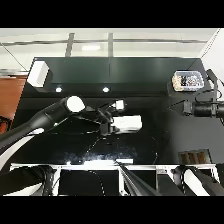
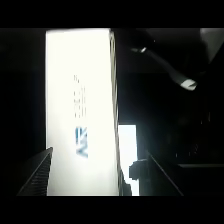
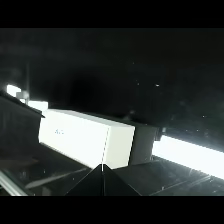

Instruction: Fold the box and place the chain.

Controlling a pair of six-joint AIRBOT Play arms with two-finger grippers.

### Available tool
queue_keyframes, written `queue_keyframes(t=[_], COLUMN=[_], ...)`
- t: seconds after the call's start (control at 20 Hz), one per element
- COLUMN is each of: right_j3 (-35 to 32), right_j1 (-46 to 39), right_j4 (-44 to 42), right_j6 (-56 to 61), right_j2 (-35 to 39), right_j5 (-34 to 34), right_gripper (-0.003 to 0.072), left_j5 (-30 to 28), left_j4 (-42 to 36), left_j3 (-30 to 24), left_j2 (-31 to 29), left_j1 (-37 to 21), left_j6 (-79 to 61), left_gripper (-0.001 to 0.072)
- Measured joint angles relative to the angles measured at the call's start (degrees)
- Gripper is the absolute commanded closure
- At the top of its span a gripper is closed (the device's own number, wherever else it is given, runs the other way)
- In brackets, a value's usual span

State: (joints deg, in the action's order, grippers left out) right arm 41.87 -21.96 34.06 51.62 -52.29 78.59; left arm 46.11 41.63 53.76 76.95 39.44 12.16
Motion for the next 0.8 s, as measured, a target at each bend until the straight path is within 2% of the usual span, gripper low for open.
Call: queue_keyframes(t=[0.3,0.8], right_j3=[-0.46,-0.57], right_j1=[-0.35,-0.39], right_j4=[0.07,0.07], right_j6=[0.04,0.02], right_j2=[0.2,0.22], right_j5=[-1.62,-2.75], right_gripper=[0.0669,0.0668], left_j5=[-2.56,-1.97], left_j4=[0.63,5.55], left_j3=[7.76,9.6], left_j2=[7.58,10.32], left_j1=[3.17,4.15], left_j6=[10.84,18.97], left_gripper=[-0.0004,-0.0002])
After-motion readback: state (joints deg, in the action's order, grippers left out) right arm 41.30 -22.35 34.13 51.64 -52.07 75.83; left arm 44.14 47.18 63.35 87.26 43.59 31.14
